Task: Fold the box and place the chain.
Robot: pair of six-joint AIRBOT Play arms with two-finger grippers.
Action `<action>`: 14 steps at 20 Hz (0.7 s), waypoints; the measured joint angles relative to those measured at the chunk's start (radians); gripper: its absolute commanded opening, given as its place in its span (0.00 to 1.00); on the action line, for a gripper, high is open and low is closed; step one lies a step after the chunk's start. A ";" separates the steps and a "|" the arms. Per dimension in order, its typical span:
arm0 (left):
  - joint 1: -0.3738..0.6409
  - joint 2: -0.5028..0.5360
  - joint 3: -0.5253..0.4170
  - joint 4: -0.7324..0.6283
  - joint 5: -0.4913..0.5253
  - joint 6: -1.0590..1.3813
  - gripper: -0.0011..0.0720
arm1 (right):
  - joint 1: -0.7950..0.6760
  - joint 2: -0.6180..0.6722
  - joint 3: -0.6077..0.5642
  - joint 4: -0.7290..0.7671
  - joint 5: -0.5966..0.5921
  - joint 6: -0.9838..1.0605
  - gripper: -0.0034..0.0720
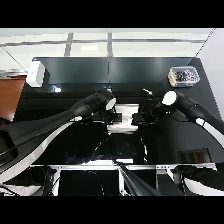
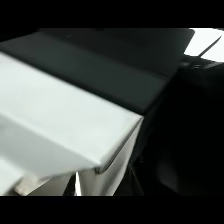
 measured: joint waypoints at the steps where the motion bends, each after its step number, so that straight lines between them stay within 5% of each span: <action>1: 0.000 0.000 0.000 0.000 0.000 0.000 0.04 | 0.021 0.000 0.005 -0.041 -0.008 0.050 0.50; 8: 0.000 0.000 0.000 -0.002 0.000 0.000 0.04 | 0.179 -0.004 0.100 -0.341 0.013 0.430 0.45; 14: 0.000 0.000 0.000 0.000 -0.001 0.000 0.04 | 0.231 -0.037 0.124 -0.443 0.054 0.605 0.45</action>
